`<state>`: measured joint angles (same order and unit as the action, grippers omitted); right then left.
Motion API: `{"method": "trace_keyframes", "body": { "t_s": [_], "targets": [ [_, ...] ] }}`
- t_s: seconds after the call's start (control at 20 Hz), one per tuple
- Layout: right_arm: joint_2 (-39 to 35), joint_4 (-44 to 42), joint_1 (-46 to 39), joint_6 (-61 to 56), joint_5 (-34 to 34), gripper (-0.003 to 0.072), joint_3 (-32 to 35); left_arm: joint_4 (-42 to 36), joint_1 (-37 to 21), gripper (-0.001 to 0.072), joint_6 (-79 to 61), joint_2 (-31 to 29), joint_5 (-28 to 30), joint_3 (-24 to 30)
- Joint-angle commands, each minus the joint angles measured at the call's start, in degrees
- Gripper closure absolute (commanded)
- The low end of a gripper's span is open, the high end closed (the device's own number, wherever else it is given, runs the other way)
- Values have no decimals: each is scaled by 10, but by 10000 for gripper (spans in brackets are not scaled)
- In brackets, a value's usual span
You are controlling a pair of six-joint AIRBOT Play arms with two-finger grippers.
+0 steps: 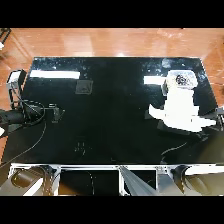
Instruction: Fold the box and place the chain.
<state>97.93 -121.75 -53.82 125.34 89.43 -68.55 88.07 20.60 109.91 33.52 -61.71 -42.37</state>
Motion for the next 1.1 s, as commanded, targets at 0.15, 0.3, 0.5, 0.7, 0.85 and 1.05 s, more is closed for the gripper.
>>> {"method": "trace_keyframes", "body": {
  "t_s": [0.15,0.3,0.5,0.7,0.85,1.05],
  "targets": [
    [5,-7,13,19,9,520,-1,-3,0,81,0,3,2,0],
    [5,-7,13,37,37,663,-1,-3,0,81,0,3,2,0],
    [1,-12,17,38,75,665,0,-3,0,81,0,3,2,0],
    [-36,-82,58,42,86,665,17,-3,0,82,0,3,4,0],
    [-81,-108,128,45,81,666,49,-3,0,82,0,3,14,0],
    [-165,-206,248,39,41,665,103,-16,0,82,-1,7,16,0]
  ]
}}
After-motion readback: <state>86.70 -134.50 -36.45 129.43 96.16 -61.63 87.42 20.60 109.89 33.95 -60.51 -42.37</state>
